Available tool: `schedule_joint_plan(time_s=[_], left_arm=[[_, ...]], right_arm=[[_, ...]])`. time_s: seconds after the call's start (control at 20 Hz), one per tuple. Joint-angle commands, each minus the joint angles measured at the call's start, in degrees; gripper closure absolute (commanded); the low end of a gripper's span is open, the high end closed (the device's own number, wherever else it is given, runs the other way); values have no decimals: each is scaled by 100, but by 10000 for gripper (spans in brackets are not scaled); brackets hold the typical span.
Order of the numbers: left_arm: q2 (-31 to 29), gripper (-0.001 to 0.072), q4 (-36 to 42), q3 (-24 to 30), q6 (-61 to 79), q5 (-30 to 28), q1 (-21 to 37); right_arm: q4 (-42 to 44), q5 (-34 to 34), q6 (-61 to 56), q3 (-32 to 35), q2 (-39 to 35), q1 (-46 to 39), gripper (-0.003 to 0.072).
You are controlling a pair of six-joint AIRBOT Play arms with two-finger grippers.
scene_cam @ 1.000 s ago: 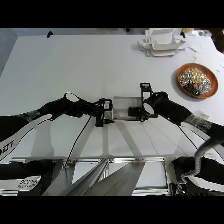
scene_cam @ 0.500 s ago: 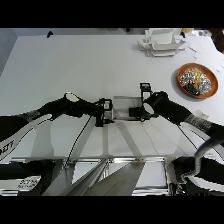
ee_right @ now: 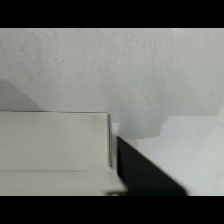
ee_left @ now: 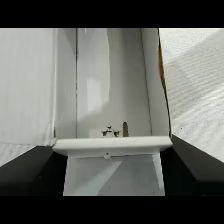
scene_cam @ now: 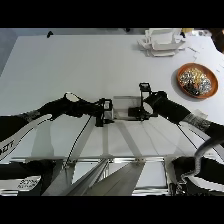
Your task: Fold the box and place the chain.
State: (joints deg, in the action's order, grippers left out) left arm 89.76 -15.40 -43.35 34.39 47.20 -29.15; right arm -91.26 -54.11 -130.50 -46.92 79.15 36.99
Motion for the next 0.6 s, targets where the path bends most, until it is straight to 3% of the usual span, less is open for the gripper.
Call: schedule_joint_plan(time_s=[0.0, 0.15, 0.2, 0.35, 0.55], left_arm=[[0, 572, -2, 0, 7, -2, 0], [0, 572, 0, 0, 7, 0, 0], [0, 572, 0, 0, 7, -2, 0], [0, 572, 0, 0, 4, -2, 0], [0, 572, 0, 0, 4, 2, 0]], right_arm=[[17, -66, 33, 4, 2, -2, 676], [15, -52, 179, 4, -39, -4, 673], [15, -52, 343, 4, -109, -2, 624], [-4, -203, 1137, 4, -514, -2, 286], [-2, -717, 1552, 4, -1362, -4, 266]])
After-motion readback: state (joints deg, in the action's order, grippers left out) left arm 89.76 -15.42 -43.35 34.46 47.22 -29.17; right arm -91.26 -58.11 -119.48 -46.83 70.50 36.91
